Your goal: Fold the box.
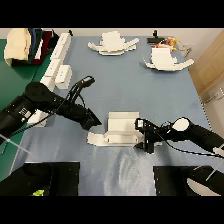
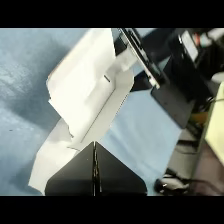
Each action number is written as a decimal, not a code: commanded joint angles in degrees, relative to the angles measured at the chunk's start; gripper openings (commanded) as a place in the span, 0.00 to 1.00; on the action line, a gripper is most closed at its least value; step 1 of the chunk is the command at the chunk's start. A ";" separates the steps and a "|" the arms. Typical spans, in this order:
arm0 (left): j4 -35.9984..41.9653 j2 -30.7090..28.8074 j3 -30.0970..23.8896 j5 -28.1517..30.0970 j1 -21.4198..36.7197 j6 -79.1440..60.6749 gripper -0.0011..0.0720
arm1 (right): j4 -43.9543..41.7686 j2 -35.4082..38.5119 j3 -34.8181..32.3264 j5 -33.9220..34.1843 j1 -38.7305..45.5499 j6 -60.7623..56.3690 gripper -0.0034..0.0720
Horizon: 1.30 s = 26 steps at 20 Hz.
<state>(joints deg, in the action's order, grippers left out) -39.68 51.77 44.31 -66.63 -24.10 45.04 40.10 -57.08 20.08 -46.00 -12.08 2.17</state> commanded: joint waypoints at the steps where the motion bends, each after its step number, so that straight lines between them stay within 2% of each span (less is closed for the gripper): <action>1: -4.42 -3.19 -2.32 -0.33 -2.05 -12.35 0.32 | 0.00 0.00 -0.02 -0.02 -0.04 0.00 0.71; 2: -5.86 -3.19 -2.64 0.81 -2.91 -14.10 0.78 | -0.02 0.00 -0.02 -0.02 -0.04 0.00 0.71; 3: -7.17 -3.19 -3.10 2.34 -3.65 -16.15 0.90 | 0.00 0.00 -0.02 -0.02 -0.04 0.00 0.71; 5: -7.72 -3.17 -4.81 4.28 -3.67 -23.78 0.90 | -0.02 0.00 -0.02 -0.02 -0.04 0.00 0.71; 8: -7.43 -2.78 -9.77 10.21 -3.76 -34.14 0.90 | -0.02 0.00 -0.02 -0.02 -0.04 0.00 0.71; 11: -6.23 -0.37 -13.35 14.53 -3.78 -41.33 0.90 | 0.00 0.00 -0.02 -0.02 -0.04 0.00 0.71; 14: -2.01 3.28 -13.68 15.80 -4.24 -47.15 0.90 | -0.02 0.00 0.00 -0.02 -0.04 0.00 0.71; 17: -0.09 6.82 -13.68 18.16 -7.06 -49.18 0.89 | -0.02 0.00 -0.02 -0.02 -0.04 0.00 0.71; 18: -0.02 8.04 -13.66 19.19 -8.22 -49.51 0.73 | -0.02 0.00 0.00 -0.02 -0.04 0.00 0.71; 19: 0.02 9.09 -13.66 20.00 -9.03 -50.18 0.65 | -0.02 0.00 -0.02 -0.02 -0.04 0.00 0.71; 21: 0.35 10.67 -13.66 22.10 -10.29 -50.23 0.65 | -0.02 0.00 -0.02 -0.02 -0.04 0.00 0.71; 22: 1.11 11.15 -13.66 23.04 -10.82 -50.25 0.50 | -0.02 0.00 -0.02 -0.02 -0.04 0.00 0.71; 23: 1.75 11.37 -13.66 23.28 -11.32 -50.69 0.40 | -0.02 0.00 0.00 -0.02 -0.04 0.00 0.71; 26: 5.33 12.13 -13.66 23.91 -12.72 -52.22 0.40 | -0.02 0.00 -0.02 -0.02 -0.04 0.00 0.71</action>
<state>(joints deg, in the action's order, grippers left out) -37.43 62.78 30.70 -44.31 -35.40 -5.48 40.10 -57.08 20.08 -46.00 -12.08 2.17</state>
